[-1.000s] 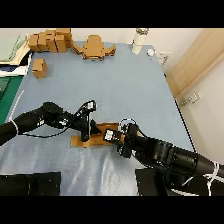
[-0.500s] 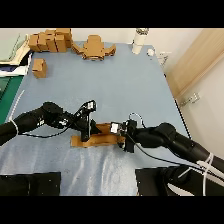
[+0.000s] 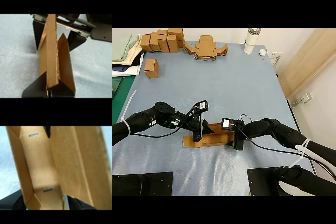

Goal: Fold the box.

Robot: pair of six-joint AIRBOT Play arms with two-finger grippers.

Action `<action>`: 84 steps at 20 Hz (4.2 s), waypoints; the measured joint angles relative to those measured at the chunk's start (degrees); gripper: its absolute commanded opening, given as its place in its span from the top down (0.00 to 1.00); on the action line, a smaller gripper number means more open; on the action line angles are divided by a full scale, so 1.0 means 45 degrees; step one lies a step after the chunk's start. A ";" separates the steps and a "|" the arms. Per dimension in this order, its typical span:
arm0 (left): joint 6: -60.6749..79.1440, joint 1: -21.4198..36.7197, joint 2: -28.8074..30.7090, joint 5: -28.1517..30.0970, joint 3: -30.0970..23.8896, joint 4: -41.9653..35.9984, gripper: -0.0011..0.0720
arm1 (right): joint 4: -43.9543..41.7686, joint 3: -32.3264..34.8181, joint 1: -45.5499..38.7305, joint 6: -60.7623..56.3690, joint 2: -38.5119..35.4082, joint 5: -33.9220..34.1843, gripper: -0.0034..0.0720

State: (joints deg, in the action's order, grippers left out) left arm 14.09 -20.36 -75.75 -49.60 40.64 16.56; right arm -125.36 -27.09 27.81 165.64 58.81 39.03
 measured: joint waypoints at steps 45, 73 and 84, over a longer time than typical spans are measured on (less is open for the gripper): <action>0.0000 0.0000 0.0000 -0.0005 0.0000 0.0005 0.97 | -0.0223 -0.0029 0.0000 0.0923 0.0374 0.0670 0.26; -0.2016 0.0024 -0.0010 0.0418 -0.0015 -0.0845 0.46 | -0.0189 -0.0010 0.0010 0.0869 0.0646 0.1088 0.26; -0.6892 0.0889 0.1802 0.0092 0.0000 0.2341 0.26 | -0.0189 -0.0010 0.0010 0.0869 0.0661 0.0952 0.26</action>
State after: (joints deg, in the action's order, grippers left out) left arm -16.93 -16.36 -67.64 -49.19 40.64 27.09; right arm -126.21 -27.14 27.86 169.56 61.78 43.31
